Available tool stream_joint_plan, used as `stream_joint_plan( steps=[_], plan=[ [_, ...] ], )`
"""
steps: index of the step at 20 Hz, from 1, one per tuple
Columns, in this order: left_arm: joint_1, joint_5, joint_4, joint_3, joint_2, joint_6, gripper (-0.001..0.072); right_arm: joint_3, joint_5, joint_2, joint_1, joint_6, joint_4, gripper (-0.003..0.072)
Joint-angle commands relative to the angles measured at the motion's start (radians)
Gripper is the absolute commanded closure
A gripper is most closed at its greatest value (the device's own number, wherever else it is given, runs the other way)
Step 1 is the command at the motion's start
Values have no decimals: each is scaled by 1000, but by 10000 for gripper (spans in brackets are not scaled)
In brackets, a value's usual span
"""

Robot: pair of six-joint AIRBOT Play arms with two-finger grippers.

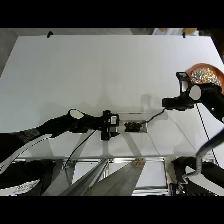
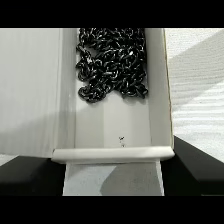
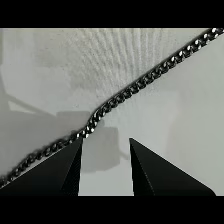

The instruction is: Fold the box and place the chain.

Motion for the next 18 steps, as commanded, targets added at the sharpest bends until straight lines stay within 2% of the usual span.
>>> stream_joint_plan(
  steps=[1,8,10,12,17,18],
  plan=[
    [0,0,0,0,0,0,561,0,-23,-53,-3,-4,13,346],
    [0,0,0,0,0,0,561,0,-54,-106,-3,-5,13,348],
    [0,0,0,0,0,0,561,0,-54,-122,-3,-5,13,391],
    [0,0,0,0,0,0,561,0,-60,-127,-3,-5,12,393],
    [0,0,0,0,0,0,561,0,-79,-127,-3,-4,9,465],
    [0,0,0,0,0,0,561,0,-78,-127,-3,-5,9,511]
  ],
)
